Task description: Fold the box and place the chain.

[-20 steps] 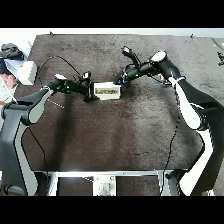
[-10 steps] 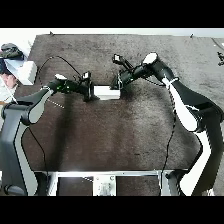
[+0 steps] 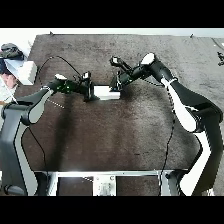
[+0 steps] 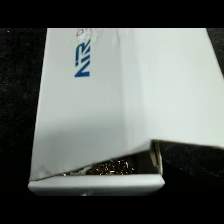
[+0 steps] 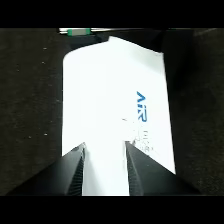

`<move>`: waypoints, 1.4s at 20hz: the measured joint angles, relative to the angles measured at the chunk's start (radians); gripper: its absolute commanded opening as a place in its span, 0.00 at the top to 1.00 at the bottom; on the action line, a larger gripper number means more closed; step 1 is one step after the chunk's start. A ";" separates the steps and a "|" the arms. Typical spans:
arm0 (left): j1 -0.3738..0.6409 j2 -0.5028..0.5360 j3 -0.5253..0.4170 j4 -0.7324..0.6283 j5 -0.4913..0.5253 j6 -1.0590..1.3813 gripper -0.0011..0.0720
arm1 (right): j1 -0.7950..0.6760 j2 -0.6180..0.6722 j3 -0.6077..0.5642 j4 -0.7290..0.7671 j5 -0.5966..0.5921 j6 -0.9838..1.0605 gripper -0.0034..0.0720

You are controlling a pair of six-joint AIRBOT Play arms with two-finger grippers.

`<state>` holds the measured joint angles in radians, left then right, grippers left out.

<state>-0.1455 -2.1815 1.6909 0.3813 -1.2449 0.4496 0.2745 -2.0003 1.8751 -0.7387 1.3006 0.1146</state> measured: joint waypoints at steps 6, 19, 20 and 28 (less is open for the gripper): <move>0.000 0.000 0.000 0.000 0.002 -0.002 0.34 | 0.002 -0.001 -0.001 -0.003 -0.044 -0.001 0.57; 0.001 0.000 0.000 0.000 0.002 0.000 0.34 | 0.002 0.002 -0.001 -0.026 -0.130 -0.011 0.72; 0.001 0.000 0.000 0.000 0.002 0.000 0.34 | 0.002 0.002 -0.001 -0.026 -0.130 -0.011 0.72; 0.001 0.000 0.000 0.000 0.000 0.000 0.34 | 0.005 -0.009 -0.003 -0.042 -0.094 -0.003 0.72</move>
<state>-0.1444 -2.1815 1.6909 0.3813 -1.2453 0.4496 0.2790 -2.0094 1.8725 -0.7807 1.2064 0.1112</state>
